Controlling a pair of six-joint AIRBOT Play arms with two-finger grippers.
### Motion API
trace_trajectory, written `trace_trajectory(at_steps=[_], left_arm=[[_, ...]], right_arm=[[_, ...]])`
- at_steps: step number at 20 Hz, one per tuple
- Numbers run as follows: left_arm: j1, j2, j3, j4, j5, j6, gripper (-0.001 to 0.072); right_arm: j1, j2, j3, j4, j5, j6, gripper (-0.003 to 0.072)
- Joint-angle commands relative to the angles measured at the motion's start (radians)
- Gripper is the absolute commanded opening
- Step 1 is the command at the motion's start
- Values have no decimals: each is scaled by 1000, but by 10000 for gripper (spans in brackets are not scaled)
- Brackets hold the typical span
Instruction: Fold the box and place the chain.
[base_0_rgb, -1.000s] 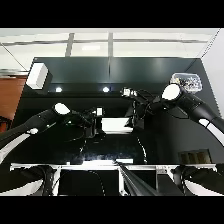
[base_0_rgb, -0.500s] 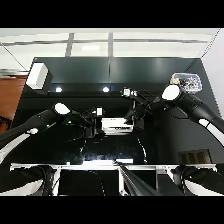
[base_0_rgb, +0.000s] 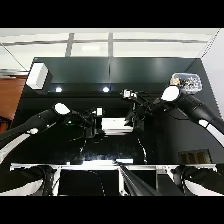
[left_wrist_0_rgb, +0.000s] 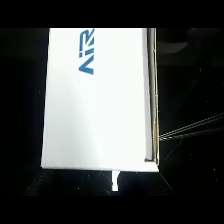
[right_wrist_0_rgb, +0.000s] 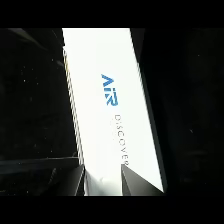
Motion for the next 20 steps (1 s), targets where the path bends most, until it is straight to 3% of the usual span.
trace_trajectory(at_steps=[1, 20], left_arm=[[-1, -1, 1, 0, 0, -1, 503], [-1, -1, 1, 0, 0, -1, 503]], right_arm=[[1, 0, -1, 0, 4, 2, 247], [37, -2, -31, -1, -43, 16, 247]])
